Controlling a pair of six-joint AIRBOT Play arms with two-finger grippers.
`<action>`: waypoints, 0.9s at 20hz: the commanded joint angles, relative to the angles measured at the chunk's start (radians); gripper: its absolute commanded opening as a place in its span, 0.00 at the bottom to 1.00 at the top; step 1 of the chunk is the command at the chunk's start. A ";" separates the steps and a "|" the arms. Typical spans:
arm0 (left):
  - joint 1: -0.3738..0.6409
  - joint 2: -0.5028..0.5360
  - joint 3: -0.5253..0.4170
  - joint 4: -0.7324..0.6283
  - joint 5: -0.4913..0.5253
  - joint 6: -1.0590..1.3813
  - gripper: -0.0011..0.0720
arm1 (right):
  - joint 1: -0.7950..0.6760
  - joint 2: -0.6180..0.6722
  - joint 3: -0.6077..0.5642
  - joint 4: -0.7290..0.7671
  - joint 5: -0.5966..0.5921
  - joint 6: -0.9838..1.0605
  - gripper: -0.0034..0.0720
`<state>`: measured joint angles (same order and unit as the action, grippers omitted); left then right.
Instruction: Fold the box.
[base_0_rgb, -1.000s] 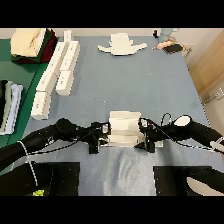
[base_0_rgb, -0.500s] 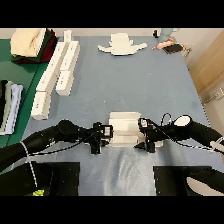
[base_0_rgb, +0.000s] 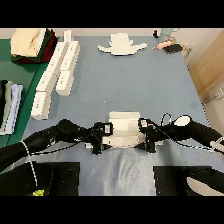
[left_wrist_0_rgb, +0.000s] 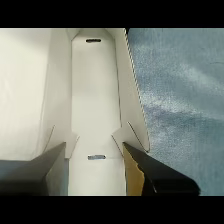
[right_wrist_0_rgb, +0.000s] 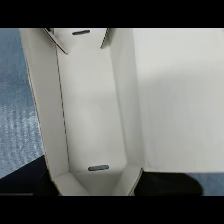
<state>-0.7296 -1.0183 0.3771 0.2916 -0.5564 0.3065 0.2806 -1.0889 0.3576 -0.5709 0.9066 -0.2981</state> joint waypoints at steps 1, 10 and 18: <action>0.000 -0.021 0.000 -0.031 -0.003 0.000 0.84 | 0.001 -0.001 0.000 0.002 0.000 0.002 0.74; 0.002 0.041 0.000 0.241 0.068 -0.283 0.04 | 0.000 -0.001 0.000 0.002 0.000 0.002 0.74; 0.043 0.420 0.002 1.035 -0.203 -1.589 0.04 | 0.000 -0.001 0.000 0.002 0.000 0.002 0.74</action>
<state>-0.7132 -0.7258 0.3779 1.0134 -0.6373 -0.7254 0.2806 -1.0893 0.3573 -0.5667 0.9066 -0.2958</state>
